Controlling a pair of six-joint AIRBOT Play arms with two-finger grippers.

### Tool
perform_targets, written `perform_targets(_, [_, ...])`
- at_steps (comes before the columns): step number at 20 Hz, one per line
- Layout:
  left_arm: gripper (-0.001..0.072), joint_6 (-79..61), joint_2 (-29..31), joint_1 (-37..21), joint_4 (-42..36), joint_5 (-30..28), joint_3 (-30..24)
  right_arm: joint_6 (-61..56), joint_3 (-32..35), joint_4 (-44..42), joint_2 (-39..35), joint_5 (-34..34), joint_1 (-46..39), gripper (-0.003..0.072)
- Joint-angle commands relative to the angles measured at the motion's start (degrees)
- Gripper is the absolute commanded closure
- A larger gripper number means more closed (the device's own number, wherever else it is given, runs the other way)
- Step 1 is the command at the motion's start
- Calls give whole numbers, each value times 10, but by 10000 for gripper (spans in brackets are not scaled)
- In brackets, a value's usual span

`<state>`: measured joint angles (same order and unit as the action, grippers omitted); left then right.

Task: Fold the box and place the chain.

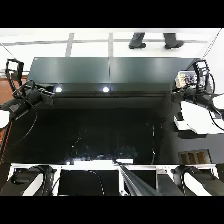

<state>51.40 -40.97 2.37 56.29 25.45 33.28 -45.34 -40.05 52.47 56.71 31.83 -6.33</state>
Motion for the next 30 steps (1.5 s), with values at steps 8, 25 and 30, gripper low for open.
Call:
perform_targets(8, [4,2,-9,0,0,-11,0,-1,2,-26,2,30,0,647])
perform_targets(25, [4,2,-9,0,0,12,0,-378,-238,259,118,80,-418,-24])
perform_targets(30, [5,2,-9,0,0,12,0,-356,-383,256,270,316,-499,-24])
